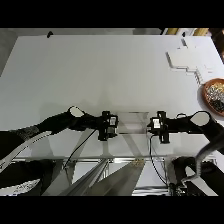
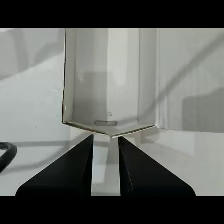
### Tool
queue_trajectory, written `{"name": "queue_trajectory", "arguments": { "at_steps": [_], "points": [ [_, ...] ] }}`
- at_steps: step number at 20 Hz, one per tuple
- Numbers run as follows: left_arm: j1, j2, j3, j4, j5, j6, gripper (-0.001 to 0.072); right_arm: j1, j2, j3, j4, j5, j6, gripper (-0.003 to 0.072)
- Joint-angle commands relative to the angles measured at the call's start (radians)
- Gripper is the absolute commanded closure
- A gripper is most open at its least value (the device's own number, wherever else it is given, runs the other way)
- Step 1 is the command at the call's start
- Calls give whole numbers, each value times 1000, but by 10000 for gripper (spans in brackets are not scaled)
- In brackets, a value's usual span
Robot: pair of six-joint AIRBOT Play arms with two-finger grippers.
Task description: Fold the box and place the chain.
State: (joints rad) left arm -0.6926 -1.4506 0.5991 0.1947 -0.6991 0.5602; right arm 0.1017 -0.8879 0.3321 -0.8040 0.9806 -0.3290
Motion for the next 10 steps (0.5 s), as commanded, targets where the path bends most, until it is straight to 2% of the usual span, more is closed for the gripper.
{"name": "queue_trajectory", "arguments": {
  "at_steps": [1, 3, 7, 8, 10],
  "points": [
    [1, 0, 0, 0, 0, 0, 337, 0, -39, -4, 88, -15, -65, 531],
    [1, 0, 0, 0, 0, 0, 337, 0, -58, -4, 150, -16, -76, 531],
    [1, 0, 0, 0, 0, 0, 337, 57, -136, -4, 160, -36, -76, 523],
    [1, 0, 0, 0, 0, 0, 337, 78, -153, -4, 168, -44, -76, 487],
    [1, 0, 0, 0, 0, 0, 337, 105, -172, -4, 197, -59, -73, 354]
  ]
}}
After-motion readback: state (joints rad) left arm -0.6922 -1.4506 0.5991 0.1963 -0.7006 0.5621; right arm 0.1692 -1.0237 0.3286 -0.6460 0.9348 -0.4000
